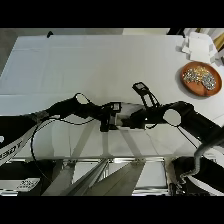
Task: Fold the box and place the chain.
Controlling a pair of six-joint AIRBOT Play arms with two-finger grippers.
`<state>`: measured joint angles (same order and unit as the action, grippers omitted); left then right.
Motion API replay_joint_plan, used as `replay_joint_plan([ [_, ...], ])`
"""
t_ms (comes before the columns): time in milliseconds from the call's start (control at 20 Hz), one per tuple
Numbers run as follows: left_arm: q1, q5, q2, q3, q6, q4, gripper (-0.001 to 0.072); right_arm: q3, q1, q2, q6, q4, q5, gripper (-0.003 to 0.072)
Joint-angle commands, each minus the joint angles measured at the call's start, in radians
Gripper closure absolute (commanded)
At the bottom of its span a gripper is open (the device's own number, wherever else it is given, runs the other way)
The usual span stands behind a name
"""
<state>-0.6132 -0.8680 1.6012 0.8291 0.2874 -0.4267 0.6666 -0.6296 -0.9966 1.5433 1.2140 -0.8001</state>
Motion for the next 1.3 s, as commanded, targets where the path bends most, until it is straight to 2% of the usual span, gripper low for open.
replay_joint_plan([
  [0, 0.000, 0.000, -0.001, 0.000, 0.000, 0.000, 0.0319, 0.000, 0.000, 0.094, -0.003, 0.060, -0.029, 0.0573],
  [100, 0.000, 0.000, -0.001, 0.000, 0.000, 0.000, 0.0319, 0.000, 0.003, 0.199, 0.024, 0.158, -0.067, 0.0575],
  [250, 0.000, 0.000, -0.001, 0.000, 0.000, 0.000, 0.0319, 0.000, 0.079, 0.322, 0.162, 0.323, -0.222, 0.0581],
  [350, 0.000, 0.000, -0.001, 0.000, 0.000, 0.000, 0.0319, -0.002, 0.174, 0.349, 0.216, 0.412, -0.343, 0.0589],
  [450, 0.000, 0.000, -0.001, 0.000, 0.000, 0.000, 0.0319, -0.026, 0.278, 0.348, 0.214, 0.466, -0.373, 0.0587],
  [600, 0.000, 0.000, -0.001, 0.000, 0.000, 0.000, 0.0319, -0.127, 0.403, 0.343, 0.210, 0.457, -0.226, 0.0586],
  [750, 0.000, 0.000, -0.001, 0.000, 0.000, 0.000, 0.0319, -0.228, 0.426, 0.293, 0.210, 0.453, -0.054, 0.0555],
  [800, 0.000, 0.000, -0.001, 0.000, 0.000, 0.000, 0.0319, -0.242, 0.426, 0.261, 0.210, 0.451, 0.002, 0.0522],
  [850, 0.000, 0.000, -0.001, 0.000, 0.000, 0.000, 0.0319, -0.241, 0.426, 0.225, 0.211, 0.447, 0.054, 0.0402],
  [900, 0.000, 0.000, -0.001, 0.000, 0.000, 0.000, 0.0319, -0.241, 0.426, 0.196, 0.210, 0.434, 0.109, 0.0332],
  [950, 0.000, 0.000, -0.001, 0.000, 0.000, 0.000, 0.0319, -0.241, 0.426, 0.169, 0.210, 0.421, 0.156, 0.0348],
  [1050, 0.000, 0.000, -0.001, 0.000, 0.000, 0.000, 0.0319, -0.229, 0.426, 0.108, 0.211, 0.409, 0.187, 0.0475],
  [1250, 0.000, 0.000, -0.001, 0.000, 0.000, 0.000, 0.0319, -0.125, 0.426, -0.032, 0.213, 0.409, 0.131, 0.0487],
])
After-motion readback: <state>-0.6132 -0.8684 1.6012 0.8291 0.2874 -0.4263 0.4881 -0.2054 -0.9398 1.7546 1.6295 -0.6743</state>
